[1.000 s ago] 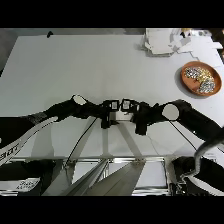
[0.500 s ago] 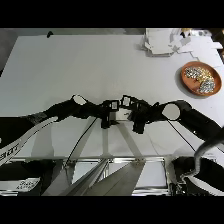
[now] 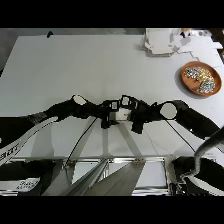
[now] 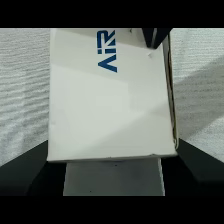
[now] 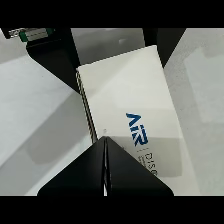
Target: Fold the box and place the chain.
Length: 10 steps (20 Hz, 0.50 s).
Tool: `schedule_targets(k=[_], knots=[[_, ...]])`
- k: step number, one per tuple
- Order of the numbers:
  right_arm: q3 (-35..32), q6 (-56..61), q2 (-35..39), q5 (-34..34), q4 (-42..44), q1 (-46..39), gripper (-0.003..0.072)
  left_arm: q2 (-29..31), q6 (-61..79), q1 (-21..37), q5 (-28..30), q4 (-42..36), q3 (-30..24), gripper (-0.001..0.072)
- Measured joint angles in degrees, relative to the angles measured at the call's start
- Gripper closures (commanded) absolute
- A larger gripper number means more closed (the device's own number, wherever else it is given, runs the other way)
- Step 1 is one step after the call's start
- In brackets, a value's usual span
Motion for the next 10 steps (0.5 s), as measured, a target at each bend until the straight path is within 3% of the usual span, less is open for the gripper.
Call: schedule_targets(k=[10], knots=[[-1.16,0.02,-0.02,-0.85,-0.28,0.0,0.067,0.0,0.0,0.0,0.0,-0.02,0.0,0.064]])
